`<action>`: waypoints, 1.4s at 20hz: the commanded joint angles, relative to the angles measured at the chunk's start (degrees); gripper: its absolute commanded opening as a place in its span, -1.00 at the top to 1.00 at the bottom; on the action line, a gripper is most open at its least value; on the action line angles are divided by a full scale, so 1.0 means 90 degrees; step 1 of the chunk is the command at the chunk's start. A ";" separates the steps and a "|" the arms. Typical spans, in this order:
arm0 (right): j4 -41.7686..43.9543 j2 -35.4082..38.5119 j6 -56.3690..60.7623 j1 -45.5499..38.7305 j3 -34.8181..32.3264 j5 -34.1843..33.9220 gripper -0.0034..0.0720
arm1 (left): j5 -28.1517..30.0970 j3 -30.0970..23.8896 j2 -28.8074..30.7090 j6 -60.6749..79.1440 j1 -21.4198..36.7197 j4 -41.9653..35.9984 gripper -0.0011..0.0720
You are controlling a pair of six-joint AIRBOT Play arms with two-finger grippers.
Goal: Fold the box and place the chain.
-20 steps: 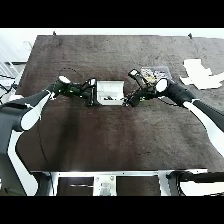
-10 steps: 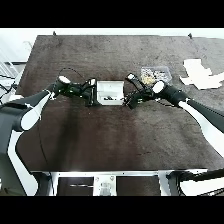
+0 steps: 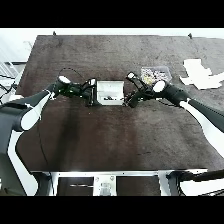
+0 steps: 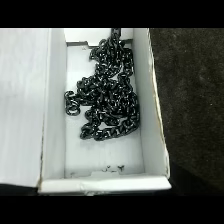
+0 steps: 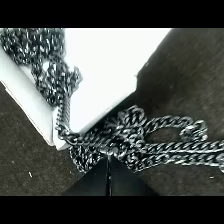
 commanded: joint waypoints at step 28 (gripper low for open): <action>-0.0046 0.1501 -0.0335 -0.0012 0.0109 0.0277 0.88 | -0.0002 0.0002 0.0002 0.0002 0.0002 0.0002 -0.73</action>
